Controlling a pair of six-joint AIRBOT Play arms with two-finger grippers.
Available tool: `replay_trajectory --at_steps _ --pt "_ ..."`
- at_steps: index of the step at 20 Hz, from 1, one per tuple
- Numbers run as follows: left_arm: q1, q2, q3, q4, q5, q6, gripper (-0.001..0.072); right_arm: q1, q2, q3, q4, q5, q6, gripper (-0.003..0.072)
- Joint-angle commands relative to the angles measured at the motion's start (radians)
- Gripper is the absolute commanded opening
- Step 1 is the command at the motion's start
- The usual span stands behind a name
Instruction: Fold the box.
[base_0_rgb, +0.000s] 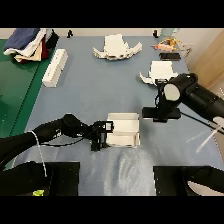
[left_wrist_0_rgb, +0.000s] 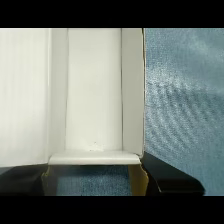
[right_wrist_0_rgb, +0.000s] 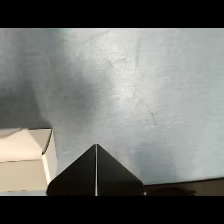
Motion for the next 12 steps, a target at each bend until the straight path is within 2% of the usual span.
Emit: replay_trajectory --at_steps 1,4,6,9,12 --pt "0.000 0.000 0.000 0.000 0.000 0.000 0.0423 -0.238 -0.097 0.003 0.324 -0.065 -0.301 0.0003" --pt "0.000 0.000 0.000 0.000 0.000 0.000 0.0423 -0.409 -0.246 0.003 0.683 -0.066 -0.536 0.0003" --pt "0.000 0.000 0.000 0.000 0.000 0.000 0.0424 -0.459 -0.329 0.003 0.867 -0.059 -0.659 0.0003" --pt "0.000 0.000 0.000 0.000 0.000 0.000 0.0423 -0.461 -0.424 0.003 1.032 -0.025 -0.786 0.0003" --pt "0.000 0.000 0.000 0.000 0.000 0.000 0.0423 -0.441 -0.489 0.003 1.147 0.064 -0.906 0.0003"
